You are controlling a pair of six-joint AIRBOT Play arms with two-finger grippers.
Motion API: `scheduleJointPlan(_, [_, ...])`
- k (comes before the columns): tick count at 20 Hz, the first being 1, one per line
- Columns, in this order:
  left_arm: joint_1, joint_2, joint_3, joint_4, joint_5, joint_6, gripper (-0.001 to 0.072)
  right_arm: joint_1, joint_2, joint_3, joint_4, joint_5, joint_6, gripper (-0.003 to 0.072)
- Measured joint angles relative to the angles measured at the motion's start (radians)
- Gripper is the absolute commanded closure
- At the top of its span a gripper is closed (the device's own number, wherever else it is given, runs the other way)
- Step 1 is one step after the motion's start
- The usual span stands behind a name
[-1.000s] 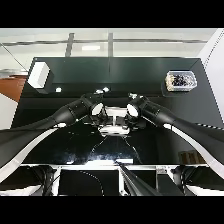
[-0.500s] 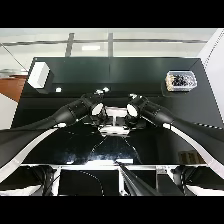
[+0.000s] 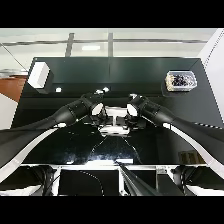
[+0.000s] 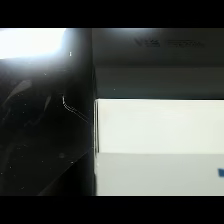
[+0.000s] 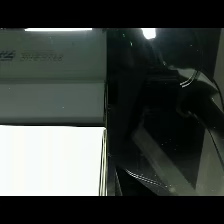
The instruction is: Fold the box and place the chain.
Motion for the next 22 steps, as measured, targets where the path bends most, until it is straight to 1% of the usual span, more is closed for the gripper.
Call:
scheduleJointPlan(1, [0.000, 0.000, 0.000, 0.000, 0.000, 0.000, 0.0681, 0.000, 0.000, 0.001, 0.000, 0.001, -0.002, 0.0508])
scheduleJointPlan(2, [0.000, 0.000, 0.000, 0.000, 0.000, 0.000, 0.0681, 0.000, 0.000, 0.001, 0.000, 0.001, -0.002, 0.0621])
scheduleJointPlan(6, [0.000, 0.000, 0.000, 0.000, 0.000, 0.001, 0.0682, 0.000, 0.000, 0.002, 0.002, 0.002, -0.007, 0.0620])
scheduleJointPlan(7, [0.000, 0.000, 0.000, 0.000, 0.000, 0.001, 0.0681, 0.000, 0.000, 0.002, 0.003, 0.002, -0.007, 0.0538])
scheduleJointPlan(8, [0.000, 0.000, 0.000, 0.000, 0.000, 0.000, 0.0681, 0.000, 0.000, 0.002, 0.004, 0.002, -0.006, 0.0410])
scheduleJointPlan(10, [0.000, 0.000, 0.000, 0.000, 0.000, 0.000, 0.0681, 0.000, 0.000, 0.002, 0.007, 0.004, -0.007, 0.0395])
scheduleJointPlan(11, [0.000, 0.000, 0.000, 0.000, 0.000, 0.000, 0.0681, 0.000, 0.000, 0.003, 0.006, 0.006, -0.007, 0.0302])
scheduleJointPlan(12, [0.000, 0.000, 0.000, 0.000, -0.001, 0.000, 0.0681, -0.001, 0.001, 0.006, 0.007, 0.013, -0.008, 0.0284])
scheduleJointPlan(16, [0.000, 0.000, 0.000, 0.000, -0.002, 0.000, 0.0681, -0.023, 0.006, 0.056, 0.006, 0.069, -0.069, 0.0282])
scheduleJointPlan(17, [0.000, 0.000, 0.000, 0.000, -0.002, 0.000, 0.0681, -0.032, 0.010, 0.076, 0.002, 0.090, -0.095, 0.0233])
scheduleJointPlan(18, [0.000, 0.000, 0.000, 0.000, -0.002, 0.000, 0.0681, -0.040, 0.016, 0.095, 0.002, 0.109, -0.120, 0.0147])
scheduleJointPlan(22, [0.000, 0.000, 0.000, 0.000, -0.005, 0.000, 0.0681, -0.080, 0.065, 0.175, 0.000, 0.187, -0.230, 0.0143])
